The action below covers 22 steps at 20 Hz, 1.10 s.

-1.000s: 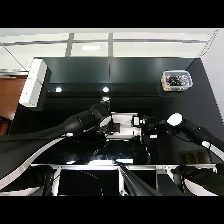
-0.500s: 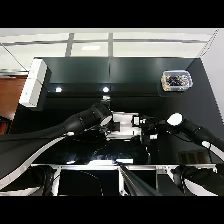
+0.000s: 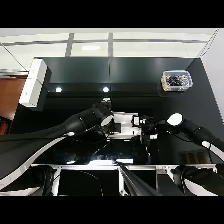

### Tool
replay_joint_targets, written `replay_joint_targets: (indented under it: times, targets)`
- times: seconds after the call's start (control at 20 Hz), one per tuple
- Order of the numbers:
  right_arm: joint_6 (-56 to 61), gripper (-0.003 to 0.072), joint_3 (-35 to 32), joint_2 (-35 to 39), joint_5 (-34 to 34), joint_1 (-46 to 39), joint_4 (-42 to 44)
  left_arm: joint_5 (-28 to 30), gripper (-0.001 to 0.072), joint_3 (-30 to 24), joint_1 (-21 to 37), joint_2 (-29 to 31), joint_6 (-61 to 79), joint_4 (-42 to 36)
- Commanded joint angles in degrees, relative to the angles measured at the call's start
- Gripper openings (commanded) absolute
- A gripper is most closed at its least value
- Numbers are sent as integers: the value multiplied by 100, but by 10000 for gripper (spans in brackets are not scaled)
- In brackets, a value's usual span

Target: Fold the box and place the chain.

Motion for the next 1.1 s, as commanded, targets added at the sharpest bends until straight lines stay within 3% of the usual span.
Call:
replay_joint_targets:
  times: [0.0, 0.05, 0.2, 0.3, 0.7, 0.85, 1.05]
  targets:
    - [0, 482, -4, -4, 7, 7, 2, 11, 87, 2, 0, -22, -13, -11]
    - [0, 482, -4, -4, 7, 7, 0, 72, 30, 2, 0, -20, -11, -31]
    - [-4, 484, -4, -2, 72, 7, -13, 96, 29, 2, 0, -20, -11, -37]
    - [125, 636, 0, 37, 151, 7, 4, 94, 29, 2, 0, -20, -35, -39]
    - [901, 636, 55, 1054, 702, 2, -1244, 37, 30, 2, 2, -20, -31, -39]
    - [951, 635, 52, 1060, 828, 4, -1823, 28, 33, 2, 2, -20, -28, -39]
    - [949, 635, 50, 1032, 774, 4, -1829, -168, 33, 2, 2, -20, -28, -39]
